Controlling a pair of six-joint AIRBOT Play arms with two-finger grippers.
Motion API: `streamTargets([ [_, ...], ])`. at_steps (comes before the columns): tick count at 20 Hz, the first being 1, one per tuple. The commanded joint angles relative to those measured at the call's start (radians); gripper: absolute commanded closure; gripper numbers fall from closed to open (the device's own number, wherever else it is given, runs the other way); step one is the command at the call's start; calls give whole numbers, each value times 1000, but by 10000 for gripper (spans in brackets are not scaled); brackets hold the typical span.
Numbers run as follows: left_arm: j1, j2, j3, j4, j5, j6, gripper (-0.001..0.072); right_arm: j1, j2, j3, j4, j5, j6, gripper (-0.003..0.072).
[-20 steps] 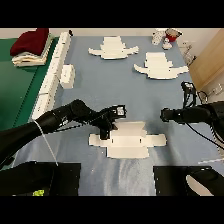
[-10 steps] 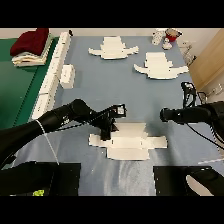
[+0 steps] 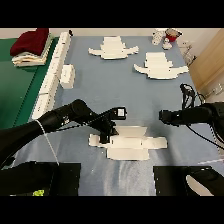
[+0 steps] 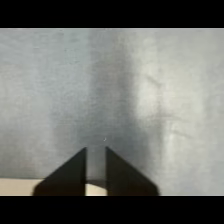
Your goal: Fold the box.
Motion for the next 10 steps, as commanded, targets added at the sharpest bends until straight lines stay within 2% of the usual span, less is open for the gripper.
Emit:
streamTargets([
  [1, 0, 0, 0, 2, 5, 1, 696, 1, 1, 0, 68, -101, -35, 620],
  [3, 0, 0, 0, 2, 5, 1, 696, 2, 4, 0, 94, -174, -45, 682],
  [7, 0, 0, 0, 2, 5, 1, 696, 26, 57, 0, 166, -306, -113, 683],
  [10, 0, 0, 0, 2, 5, 1, 696, 139, 153, -1, 184, -340, -112, 683],
])
